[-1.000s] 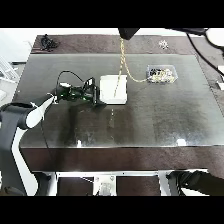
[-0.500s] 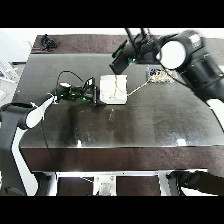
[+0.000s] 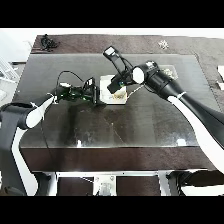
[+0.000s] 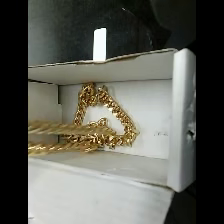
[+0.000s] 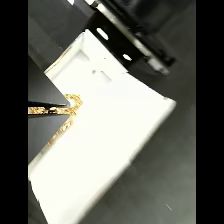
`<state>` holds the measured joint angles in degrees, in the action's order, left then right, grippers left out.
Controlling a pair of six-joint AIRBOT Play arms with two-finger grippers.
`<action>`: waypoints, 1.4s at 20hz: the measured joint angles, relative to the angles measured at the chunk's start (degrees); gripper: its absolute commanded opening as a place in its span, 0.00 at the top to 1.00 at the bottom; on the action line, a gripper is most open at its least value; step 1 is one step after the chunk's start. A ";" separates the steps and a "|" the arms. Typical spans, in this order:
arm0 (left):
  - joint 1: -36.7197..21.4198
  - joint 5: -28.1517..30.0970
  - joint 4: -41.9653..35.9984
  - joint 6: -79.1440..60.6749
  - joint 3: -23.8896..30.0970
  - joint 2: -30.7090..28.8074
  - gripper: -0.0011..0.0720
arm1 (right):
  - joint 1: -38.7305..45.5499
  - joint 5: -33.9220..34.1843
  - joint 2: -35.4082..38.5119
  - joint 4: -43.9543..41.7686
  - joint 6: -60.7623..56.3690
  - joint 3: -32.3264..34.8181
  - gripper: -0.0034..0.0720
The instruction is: Fold the box and place the chain.
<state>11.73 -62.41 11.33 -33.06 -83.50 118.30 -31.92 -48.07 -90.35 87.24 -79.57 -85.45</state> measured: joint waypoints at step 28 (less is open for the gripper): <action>0.00 -0.02 -0.02 0.02 0.00 0.00 0.13 | 26.91 24.72 -6.05 -3.63 -27.69 14.60 0.20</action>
<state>11.73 -62.43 11.31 -33.04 -83.50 118.30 -5.02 -23.35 -96.40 83.61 -107.26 -70.85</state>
